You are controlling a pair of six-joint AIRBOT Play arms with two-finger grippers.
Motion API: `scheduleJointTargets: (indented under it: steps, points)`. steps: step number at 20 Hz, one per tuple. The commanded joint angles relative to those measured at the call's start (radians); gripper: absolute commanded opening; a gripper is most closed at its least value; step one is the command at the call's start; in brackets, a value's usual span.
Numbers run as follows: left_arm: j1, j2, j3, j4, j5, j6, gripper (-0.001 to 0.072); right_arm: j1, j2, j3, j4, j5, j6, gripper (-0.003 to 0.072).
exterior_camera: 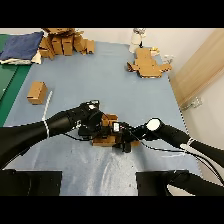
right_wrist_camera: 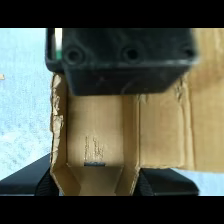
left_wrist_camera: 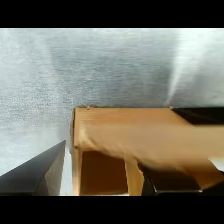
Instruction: Fold the box.
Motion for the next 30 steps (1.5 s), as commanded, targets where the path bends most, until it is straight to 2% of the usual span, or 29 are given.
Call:
scheduleJointTargets:
  steps: [1, 8, 14, 16, 18, 19, 20, 22, 23, 25, 28, 30]
  points:
    - [0.0, 0.0, 0.05, 0.021, -0.066, 0.038, 0.0546, 0.0, 0.001, 0.0, 0.0, 0.0, 0.0, 0.0561]
    - [0.014, 0.014, 0.097, 0.084, -0.211, 0.07, 0.0544, 0.0, 0.001, 0.0, 0.0, 0.0, 0.0, 0.0561]
    - [0.014, 0.109, 0.097, 0.126, -0.239, 0.087, 0.0525, 0.0, 0.001, 0.0, 0.0, -0.001, 0.0, 0.0562]
    - [0.015, 0.124, 0.097, 0.167, -0.294, 0.087, 0.0525, 0.0, 0.001, 0.0, 0.0, 0.0, 0.0, 0.0562]
    - [0.015, 0.125, 0.092, 0.233, -0.394, 0.088, 0.0518, -0.001, 0.001, 0.0, 0.0, -0.001, 0.0, 0.0561]
    - [0.015, 0.125, 0.08, 0.284, -0.436, 0.084, 0.0204, -0.001, 0.001, 0.0, 0.0, -0.001, 0.0, 0.0562]
    - [0.02, 0.128, 0.058, 0.355, -0.463, 0.074, 0.0028, -0.001, 0.001, 0.0, 0.0, -0.001, 0.0, 0.0562]
    - [0.065, 0.148, -0.009, 0.451, -0.452, 0.103, 0.0011, -0.001, 0.001, 0.0, 0.0, -0.001, 0.0, 0.0562]
    - [0.107, 0.164, -0.041, 0.444, -0.399, 0.161, 0.0011, -0.001, 0.001, 0.0, 0.0, -0.001, 0.0, 0.0562]
    - [0.234, 0.193, -0.09, 0.315, -0.213, 0.35, 0.001, -0.001, 0.001, 0.0, 0.0, -0.001, 0.0, 0.0561]
    - [0.492, 0.196, -0.114, -0.201, 0.038, 1.038, 0.001, -0.001, 0.001, 0.0, 0.0, -0.002, 0.0, 0.0561]
    - [0.639, 0.18, -0.115, -0.571, 0.121, 1.491, 0.0011, -0.001, 0.001, 0.0, 0.0, -0.002, 0.0, 0.0562]
